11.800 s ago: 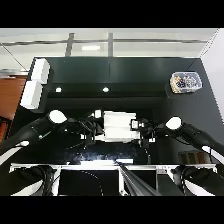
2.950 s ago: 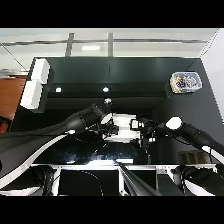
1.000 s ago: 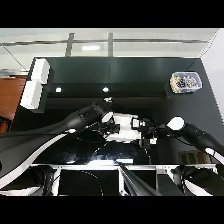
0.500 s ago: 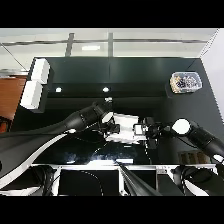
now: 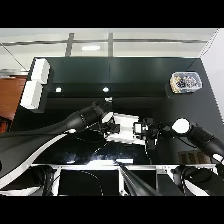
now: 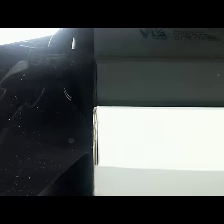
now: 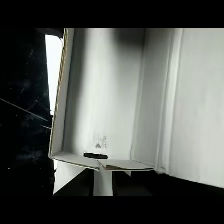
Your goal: Fold the box and place the chain.
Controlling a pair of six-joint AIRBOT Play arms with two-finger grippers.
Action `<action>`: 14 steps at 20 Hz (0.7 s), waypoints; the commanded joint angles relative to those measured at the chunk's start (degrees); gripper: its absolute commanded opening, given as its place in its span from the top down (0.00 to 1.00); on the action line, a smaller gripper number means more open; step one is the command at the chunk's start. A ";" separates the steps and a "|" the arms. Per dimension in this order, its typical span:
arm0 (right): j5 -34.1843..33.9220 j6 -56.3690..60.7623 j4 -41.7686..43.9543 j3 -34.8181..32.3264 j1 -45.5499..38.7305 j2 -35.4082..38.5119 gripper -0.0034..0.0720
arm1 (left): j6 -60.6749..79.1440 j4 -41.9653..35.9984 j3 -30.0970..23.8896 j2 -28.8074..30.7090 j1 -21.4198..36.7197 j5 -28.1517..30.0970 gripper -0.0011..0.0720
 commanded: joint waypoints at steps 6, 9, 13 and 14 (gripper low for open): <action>-1.73 3.21 11.06 -0.94 0.07 -1.68 0.79 | -0.04 -0.33 0.07 0.00 0.04 -0.09 0.95; -3.13 3.21 11.06 -0.96 0.04 -3.04 0.79 | -0.04 -0.31 0.07 0.00 0.04 -0.24 0.95; -3.82 3.19 11.06 -0.94 0.04 -3.04 0.79 | -0.04 -0.33 0.07 0.00 0.04 -0.20 0.95; -3.82 3.19 11.06 -0.94 0.04 -3.04 0.79 | -0.04 -0.33 0.07 0.00 0.04 -0.20 0.95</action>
